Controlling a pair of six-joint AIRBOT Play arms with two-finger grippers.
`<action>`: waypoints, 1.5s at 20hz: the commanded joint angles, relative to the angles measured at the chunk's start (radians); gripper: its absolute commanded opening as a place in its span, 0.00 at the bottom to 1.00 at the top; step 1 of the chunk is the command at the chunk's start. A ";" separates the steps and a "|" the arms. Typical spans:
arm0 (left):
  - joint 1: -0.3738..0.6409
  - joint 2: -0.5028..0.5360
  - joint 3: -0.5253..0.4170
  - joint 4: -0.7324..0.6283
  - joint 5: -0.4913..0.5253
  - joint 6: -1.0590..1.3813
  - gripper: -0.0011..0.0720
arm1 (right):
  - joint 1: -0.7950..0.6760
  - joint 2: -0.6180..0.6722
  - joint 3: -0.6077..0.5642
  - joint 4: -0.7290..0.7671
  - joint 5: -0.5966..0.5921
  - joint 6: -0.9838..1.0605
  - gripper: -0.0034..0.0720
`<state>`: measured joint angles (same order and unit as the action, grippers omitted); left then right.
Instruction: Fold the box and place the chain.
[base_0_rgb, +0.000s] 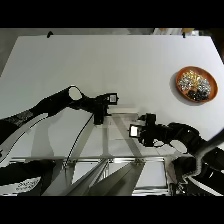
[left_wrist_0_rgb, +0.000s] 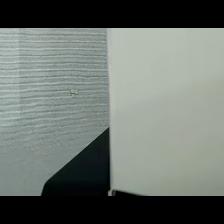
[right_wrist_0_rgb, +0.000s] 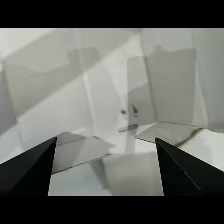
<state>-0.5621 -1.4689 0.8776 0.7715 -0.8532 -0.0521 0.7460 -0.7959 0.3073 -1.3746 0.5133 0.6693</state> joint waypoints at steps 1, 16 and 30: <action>0.000 -0.001 0.000 0.000 0.000 0.000 0.03 | 0.077 0.002 -0.015 -0.017 0.035 0.000 0.94; 0.000 -0.001 0.000 0.000 0.000 0.000 0.03 | 0.011 -0.005 -0.029 -0.031 -0.119 0.003 0.94; 0.000 -0.001 0.000 0.000 0.000 0.000 0.03 | -0.251 -0.008 0.046 0.347 0.023 -0.372 0.94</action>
<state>-0.5621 -1.4689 0.8776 0.7715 -0.8532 -0.0525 0.5583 -0.8028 0.3508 -1.1465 0.5255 0.4164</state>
